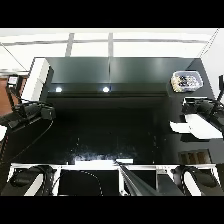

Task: Fold the box and place the chain.

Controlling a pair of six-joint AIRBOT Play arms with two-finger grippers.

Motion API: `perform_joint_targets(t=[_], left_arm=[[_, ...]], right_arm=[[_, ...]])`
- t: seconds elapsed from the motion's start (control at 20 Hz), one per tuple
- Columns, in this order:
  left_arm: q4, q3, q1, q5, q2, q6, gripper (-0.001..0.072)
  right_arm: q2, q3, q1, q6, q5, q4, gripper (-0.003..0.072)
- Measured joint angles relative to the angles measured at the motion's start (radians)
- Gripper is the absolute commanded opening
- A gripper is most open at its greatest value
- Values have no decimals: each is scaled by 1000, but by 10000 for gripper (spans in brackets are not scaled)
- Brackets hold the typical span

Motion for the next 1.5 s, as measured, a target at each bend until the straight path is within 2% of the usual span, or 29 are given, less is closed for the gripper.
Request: perform_joint_targets(t=[0.25,0.3,0.35,0.4,0.45,0.6,0.75,0.9,1.0,1.05,1.2,1.3,1.4,1.5], left_arm=[[-52,0,0,208,-5,0,32],[-73,0,0,252,-12,0,145],[-98,0,0,294,-23,0,500],[-118,0,-2,326,-36,0,701],[-135,0,-5,351,-56,-1,704],[-157,6,-20,387,-132,45,706],[-168,39,-37,383,-215,98,706],[-171,75,-46,361,-263,121,706],[-171,91,-49,335,-277,128,706],[-170,96,-50,322,-281,130,706],[-169,105,-51,277,-288,135,706],[-168,107,-52,257,-290,136,706],[-169,108,-52,251,-291,137,706],[-168,109,-52,242,-291,138,705]], right_arm=[[0,0,0,0,-126,32,14],[0,0,0,0,-169,50,16],[0,0,0,0,-216,68,231],[0,0,0,0,-270,84,592],[-2,0,0,0,-335,98,634],[-51,5,-30,-3,-471,119,634],[-212,95,-159,2,-439,125,625],[-476,324,-403,158,-211,71,626],[-641,498,-564,306,27,-14,630],[-704,569,-630,344,137,-50,720],[-826,715,-777,307,397,-140,720],[-862,758,-825,274,463,-251,720],[-888,780,-850,257,478,-365,720],[-919,798,-867,217,481,-418,720]])
